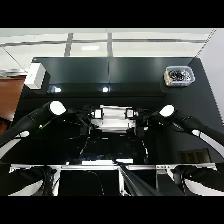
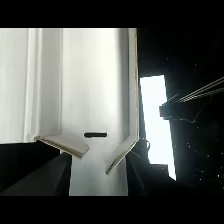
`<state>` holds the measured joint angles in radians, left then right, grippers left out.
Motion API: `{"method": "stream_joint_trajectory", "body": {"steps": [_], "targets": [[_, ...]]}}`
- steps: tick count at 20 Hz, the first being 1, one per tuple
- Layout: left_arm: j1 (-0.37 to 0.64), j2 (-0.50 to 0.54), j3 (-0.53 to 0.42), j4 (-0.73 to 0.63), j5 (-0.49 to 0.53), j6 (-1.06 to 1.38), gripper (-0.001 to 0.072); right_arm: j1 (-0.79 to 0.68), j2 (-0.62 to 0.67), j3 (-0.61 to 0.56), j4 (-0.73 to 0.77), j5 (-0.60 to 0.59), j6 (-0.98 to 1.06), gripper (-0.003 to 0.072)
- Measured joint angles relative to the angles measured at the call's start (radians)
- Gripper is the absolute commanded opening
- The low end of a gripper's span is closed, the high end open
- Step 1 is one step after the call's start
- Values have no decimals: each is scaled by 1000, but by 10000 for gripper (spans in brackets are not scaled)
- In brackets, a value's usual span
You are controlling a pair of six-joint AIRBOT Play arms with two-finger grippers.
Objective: Fold the box and place the chain.
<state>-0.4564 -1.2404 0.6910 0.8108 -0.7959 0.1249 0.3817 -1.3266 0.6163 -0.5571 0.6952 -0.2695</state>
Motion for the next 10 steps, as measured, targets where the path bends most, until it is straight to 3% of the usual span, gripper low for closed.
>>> {"method": "stream_joint_trajectory", "body": {"steps": [1, 10], "targets": [[-5, 0, 0, -4, 2, 0, 266, 0, 0, 0, 0, 0, 0, 401], [-16, -13, 0, -138, 21, -2, 267, 0, 0, 0, 0, 1, 0, 402]]}}
